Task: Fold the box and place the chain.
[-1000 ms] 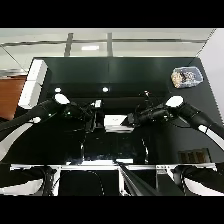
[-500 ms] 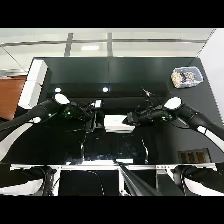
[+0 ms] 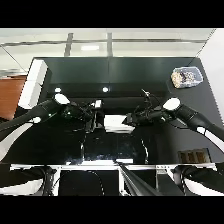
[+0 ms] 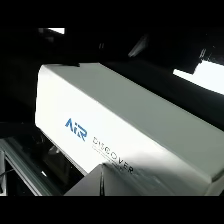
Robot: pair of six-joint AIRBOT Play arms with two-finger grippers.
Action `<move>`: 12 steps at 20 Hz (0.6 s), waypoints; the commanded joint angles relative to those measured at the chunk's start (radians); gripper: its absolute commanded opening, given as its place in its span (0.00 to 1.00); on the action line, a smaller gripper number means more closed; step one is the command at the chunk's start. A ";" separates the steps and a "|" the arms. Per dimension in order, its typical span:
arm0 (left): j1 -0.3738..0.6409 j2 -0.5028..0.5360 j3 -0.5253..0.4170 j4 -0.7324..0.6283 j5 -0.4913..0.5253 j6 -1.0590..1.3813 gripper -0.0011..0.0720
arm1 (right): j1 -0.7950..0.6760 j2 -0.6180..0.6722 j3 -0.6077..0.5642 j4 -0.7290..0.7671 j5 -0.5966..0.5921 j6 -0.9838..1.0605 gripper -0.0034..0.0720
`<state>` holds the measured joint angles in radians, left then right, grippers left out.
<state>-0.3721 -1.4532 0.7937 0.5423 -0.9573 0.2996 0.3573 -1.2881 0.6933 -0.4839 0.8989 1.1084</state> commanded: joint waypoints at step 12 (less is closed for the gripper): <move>0.004 0.004 0.002 -0.162 0.042 -0.019 0.50 | -0.362 0.356 0.048 -0.083 0.341 -0.022 0.06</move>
<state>-0.3687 -1.4506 0.7944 0.4519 -0.9382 0.2890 0.1040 -1.0367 0.7364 -0.5571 1.1412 1.0851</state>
